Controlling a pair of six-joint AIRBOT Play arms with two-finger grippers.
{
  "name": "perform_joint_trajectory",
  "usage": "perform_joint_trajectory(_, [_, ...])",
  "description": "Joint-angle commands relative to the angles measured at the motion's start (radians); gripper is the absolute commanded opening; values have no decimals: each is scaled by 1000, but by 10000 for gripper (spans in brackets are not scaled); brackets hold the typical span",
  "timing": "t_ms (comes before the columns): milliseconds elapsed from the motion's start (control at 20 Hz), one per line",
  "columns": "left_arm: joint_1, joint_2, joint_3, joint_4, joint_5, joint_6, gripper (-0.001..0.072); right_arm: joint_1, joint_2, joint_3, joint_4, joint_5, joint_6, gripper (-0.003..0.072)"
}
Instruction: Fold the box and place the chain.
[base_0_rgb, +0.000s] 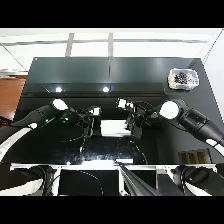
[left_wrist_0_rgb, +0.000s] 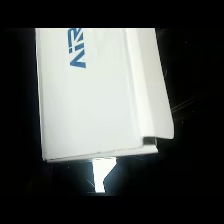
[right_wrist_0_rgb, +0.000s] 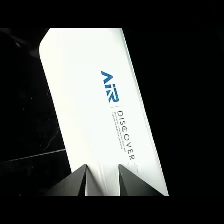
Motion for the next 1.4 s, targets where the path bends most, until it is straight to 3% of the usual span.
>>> perform_joint_trajectory(0, [-1, -1, 1, 0, 1, 0, 639, 1, 0, 0, 8, -4, 3, 232])
perform_joint_trajectory(150, [-1, -1, 1, -2, 15, -23, 647, 1, 0, 0, 8, -11, 28, 232])
perform_joint_trajectory(250, [-1, -1, 1, -1, 26, -50, 713, 1, 0, 0, 8, -10, 39, 232])
perform_joint_trajectory(350, [-1, 0, 1, -1, 25, -50, 713, 1, 0, 0, 7, -12, 39, 234])
perform_joint_trajectory(450, [0, 0, 1, 0, 26, -68, 718, 0, 2, 1, 7, -20, 39, 429])
perform_joint_trajectory(500, [0, 1, 1, 0, 26, -76, 719, 0, 3, 3, 6, -26, 39, 446])
perform_joint_trajectory(1000, [-30, 2, 1, -7, 45, -128, 719, 0, 3, 35, 2, -36, 39, 446])
perform_joint_trajectory(1100, [-47, 2, 1, -8, 78, -129, 692, 0, 3, 35, -3, -36, 39, 459])
perform_joint_trajectory(1150, [-51, 2, 1, -7, 87, -128, 669, 0, 3, 35, -5, -37, 39, 570])
perform_joint_trajectory(1200, [-56, 3, 1, -7, 97, -129, 604, -2, 3, 35, -5, -40, 39, 633])
perform_joint_trajectory(1350, [-56, 3, 1, -7, 100, -129, 604, -30, 5, 50, -5, -34, 39, 632])
